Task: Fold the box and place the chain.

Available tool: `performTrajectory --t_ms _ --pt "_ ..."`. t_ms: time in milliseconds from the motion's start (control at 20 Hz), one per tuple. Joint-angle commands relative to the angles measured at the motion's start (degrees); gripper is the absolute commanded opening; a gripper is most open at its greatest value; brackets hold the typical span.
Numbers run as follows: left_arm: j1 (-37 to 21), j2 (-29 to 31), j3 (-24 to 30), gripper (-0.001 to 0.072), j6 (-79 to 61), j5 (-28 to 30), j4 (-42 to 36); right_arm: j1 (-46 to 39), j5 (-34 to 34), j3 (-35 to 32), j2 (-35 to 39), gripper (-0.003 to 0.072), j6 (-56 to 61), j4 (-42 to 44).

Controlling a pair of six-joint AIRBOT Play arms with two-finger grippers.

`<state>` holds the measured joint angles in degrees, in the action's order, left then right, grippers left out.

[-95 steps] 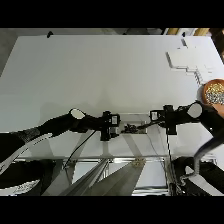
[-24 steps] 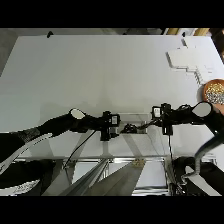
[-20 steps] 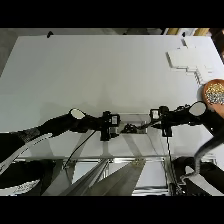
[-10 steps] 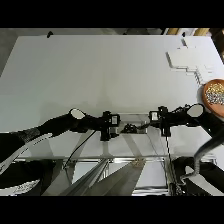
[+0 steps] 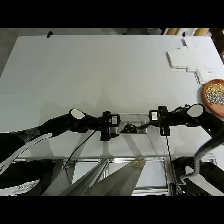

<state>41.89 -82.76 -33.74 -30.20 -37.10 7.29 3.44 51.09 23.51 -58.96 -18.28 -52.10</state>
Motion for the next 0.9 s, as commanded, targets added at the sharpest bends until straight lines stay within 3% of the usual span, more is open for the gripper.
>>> performTrajectory --t_ms 0,350,550,650,850 --pt "0.0 0.0 0.0 0.0204 0.0 0.0 0.0 0.1 2.0 0.0 4.1 0.0017 3.5 0.2" --pt "0.0 0.0 0.0 0.0204 0.0 0.0 0.0 0.1 10.4 0.0 23.6 0.0017 18.1 6.6" --pt "0.0 0.0 0.0 0.0204 0.0 0.0 0.0 4.4 15.5 0.0 30.4 0.0018 19.6 18.1" --pt "0.0 0.0 0.0 0.0204 0.0 0.0 0.0 9.8 12.5 0.0 30.4 0.0018 19.6 21.7" --pt "0.0 0.0 0.0 0.0204 0.0 0.0 0.0 22.9 -3.1 0.0 27.0 0.0018 24.3 22.6"
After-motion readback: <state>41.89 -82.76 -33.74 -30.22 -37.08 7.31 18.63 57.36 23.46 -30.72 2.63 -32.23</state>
